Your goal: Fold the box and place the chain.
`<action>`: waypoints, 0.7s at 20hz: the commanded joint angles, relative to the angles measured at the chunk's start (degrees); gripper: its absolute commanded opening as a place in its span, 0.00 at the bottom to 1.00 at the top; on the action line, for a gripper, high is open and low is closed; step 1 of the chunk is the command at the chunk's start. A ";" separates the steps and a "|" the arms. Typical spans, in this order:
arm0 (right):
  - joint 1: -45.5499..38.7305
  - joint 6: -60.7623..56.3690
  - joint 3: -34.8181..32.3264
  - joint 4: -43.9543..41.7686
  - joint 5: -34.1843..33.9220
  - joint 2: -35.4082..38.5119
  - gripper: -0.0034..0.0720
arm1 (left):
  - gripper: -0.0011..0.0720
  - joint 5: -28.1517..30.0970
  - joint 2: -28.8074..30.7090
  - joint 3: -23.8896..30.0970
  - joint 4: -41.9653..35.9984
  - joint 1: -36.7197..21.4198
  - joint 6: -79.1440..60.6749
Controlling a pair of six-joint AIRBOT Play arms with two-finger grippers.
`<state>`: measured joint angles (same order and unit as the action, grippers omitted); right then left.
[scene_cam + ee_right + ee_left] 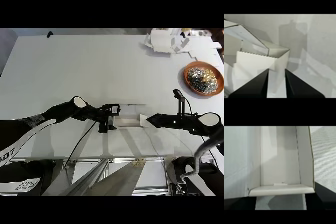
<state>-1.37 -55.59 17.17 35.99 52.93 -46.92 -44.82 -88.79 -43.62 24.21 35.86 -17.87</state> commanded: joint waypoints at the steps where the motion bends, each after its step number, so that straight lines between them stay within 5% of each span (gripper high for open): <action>1: -0.02 -0.04 0.02 -1.70 1.05 0.72 0.44 | 0.21 -0.02 0.00 0.02 0.02 -0.04 -0.02; 3: 0.00 -0.04 0.02 -1.18 1.01 0.70 0.45 | 0.21 0.00 0.00 0.02 0.02 -0.04 -0.02; 8: 0.00 -2.60 0.02 3.63 -0.07 0.63 0.73 | 0.21 0.00 0.00 0.02 0.02 -0.04 -0.02; 14: 4.83 -3.54 1.11 1.49 -0.94 0.55 0.74 | 0.21 0.00 0.00 0.02 0.02 -0.04 0.00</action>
<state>0.43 -58.37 17.54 38.02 52.77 -46.33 -44.82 -88.79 -43.62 24.23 35.86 -17.89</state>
